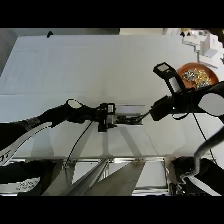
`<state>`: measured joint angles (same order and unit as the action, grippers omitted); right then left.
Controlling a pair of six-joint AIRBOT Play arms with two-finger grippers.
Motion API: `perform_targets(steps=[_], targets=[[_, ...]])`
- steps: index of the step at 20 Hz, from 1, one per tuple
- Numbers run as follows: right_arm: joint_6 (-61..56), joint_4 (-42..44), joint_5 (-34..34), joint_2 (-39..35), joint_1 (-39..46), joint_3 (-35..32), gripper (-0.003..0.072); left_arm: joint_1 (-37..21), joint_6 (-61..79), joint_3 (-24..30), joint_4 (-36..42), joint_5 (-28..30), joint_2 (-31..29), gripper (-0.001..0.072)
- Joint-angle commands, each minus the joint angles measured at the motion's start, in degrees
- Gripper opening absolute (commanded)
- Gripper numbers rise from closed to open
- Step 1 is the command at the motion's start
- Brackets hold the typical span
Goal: Fold the box and place the chain.
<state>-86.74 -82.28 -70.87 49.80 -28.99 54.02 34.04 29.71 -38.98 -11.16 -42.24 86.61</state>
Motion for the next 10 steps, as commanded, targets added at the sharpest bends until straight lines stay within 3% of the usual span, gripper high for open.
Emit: perform_targets(steps=[1,10], targets=[[-0.48,4.63,2.89,2.34,-5.66,4.55,0.0016,-0.02,0.02,-0.04,0.00,0.02,-0.02,0.0254],[-1.53,6.19,10.99,17.03,-15.02,4.52,0.0016,-0.02,0.02,-0.04,0.00,0.02,-0.02,0.0254]])
